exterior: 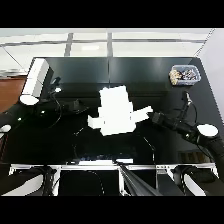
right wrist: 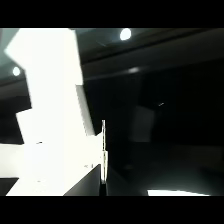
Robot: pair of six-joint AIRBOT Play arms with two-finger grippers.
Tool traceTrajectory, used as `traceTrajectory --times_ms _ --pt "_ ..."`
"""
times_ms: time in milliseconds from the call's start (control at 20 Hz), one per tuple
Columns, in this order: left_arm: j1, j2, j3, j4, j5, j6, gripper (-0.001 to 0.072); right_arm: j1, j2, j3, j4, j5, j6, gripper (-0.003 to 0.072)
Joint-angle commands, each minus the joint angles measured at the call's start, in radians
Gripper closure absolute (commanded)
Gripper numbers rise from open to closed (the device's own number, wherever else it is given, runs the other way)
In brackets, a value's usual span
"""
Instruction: Fold the box and place the chain.
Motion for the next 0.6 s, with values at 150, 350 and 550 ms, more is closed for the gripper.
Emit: traceTrajectory --times_ms 150,350,550 --pt "-0.065 -0.321 0.152 -0.232 -0.274 0.175 -0.0009 0.131 0.011 -0.016 0.021 -0.114 0.021 0.0668" --pt "-0.087 -0.430 0.232 -0.235 -0.304 0.174 -0.0009 0.131 0.011 -0.016 0.021 -0.114 0.021 0.0667" --pt "-0.087 -0.468 0.308 -0.177 -0.321 0.177 -0.0009 0.131 0.011 -0.016 0.021 -0.116 0.021 0.0668"
